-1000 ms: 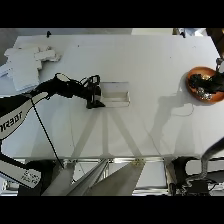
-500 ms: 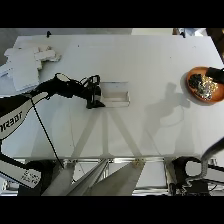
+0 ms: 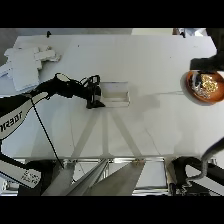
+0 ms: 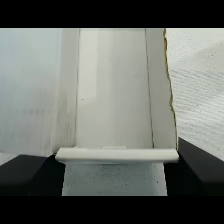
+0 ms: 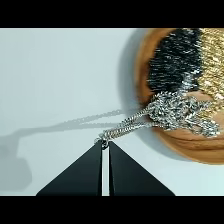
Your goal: Fold the box and place the chain.
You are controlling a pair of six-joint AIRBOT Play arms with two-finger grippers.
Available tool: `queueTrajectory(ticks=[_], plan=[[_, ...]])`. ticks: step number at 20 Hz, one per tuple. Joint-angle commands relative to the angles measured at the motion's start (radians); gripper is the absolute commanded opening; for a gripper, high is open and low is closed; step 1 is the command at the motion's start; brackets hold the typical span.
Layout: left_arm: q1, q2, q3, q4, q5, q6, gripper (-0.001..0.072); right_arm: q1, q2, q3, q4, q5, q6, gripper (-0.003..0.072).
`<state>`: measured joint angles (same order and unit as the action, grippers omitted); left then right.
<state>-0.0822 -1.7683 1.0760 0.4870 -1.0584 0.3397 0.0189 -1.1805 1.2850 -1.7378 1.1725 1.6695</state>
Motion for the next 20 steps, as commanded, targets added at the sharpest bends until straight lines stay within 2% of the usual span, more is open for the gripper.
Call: queueTrajectory(ticks=[1,8,14,20], plan=[[0.0,0.0,0.0,0.0,0.0,0.0,0.0562,0.158,0.035,0.001,0.031,0.065,-0.003,0.0012],[0.0,0.0,0.0,0.0,0.0,0.0,0.0562,0.401,0.035,0.001,0.126,0.058,-0.003,0.0012],[0.0,0.0,0.0,0.0,0.0,0.0,0.0562,0.497,0.004,0.001,0.351,-0.1,-0.008,0.0012],[0.0,0.0,0.0,0.0,0.0,0.0,0.0562,0.564,-0.072,0.001,0.518,-0.234,-0.116,0.0012]])
